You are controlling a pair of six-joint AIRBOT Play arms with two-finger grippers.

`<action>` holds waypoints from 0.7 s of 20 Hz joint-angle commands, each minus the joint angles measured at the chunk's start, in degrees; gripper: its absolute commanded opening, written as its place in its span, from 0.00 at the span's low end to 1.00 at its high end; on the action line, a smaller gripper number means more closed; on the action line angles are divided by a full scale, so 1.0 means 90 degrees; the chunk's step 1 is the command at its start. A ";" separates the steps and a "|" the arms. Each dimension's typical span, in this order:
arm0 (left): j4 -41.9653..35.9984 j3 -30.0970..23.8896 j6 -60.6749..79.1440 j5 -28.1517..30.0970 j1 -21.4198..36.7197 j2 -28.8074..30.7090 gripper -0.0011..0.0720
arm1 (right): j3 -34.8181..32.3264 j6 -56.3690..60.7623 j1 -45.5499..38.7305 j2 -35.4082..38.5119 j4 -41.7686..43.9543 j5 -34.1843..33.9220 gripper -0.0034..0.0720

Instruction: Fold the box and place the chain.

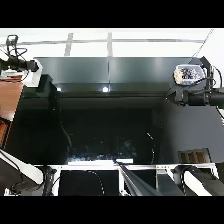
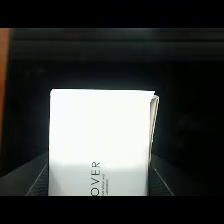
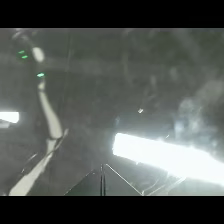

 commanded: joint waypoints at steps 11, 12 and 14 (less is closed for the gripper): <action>-0.0775 0.1015 -0.0053 -0.1766 -0.0117 0.1445 0.06 | 0.0012 -0.0335 0.0051 0.0002 -0.0214 -0.1209 0.06; -0.1032 0.0534 -0.0056 -0.1829 -0.0172 0.1955 0.05 | 0.0022 -0.0352 0.0097 0.0002 -0.0168 -0.1333 0.06; -0.1535 -0.0554 -0.0114 -0.1802 -0.0403 0.3004 0.04 | 0.0075 -0.0559 0.0372 0.0002 -0.0158 -0.1343 0.06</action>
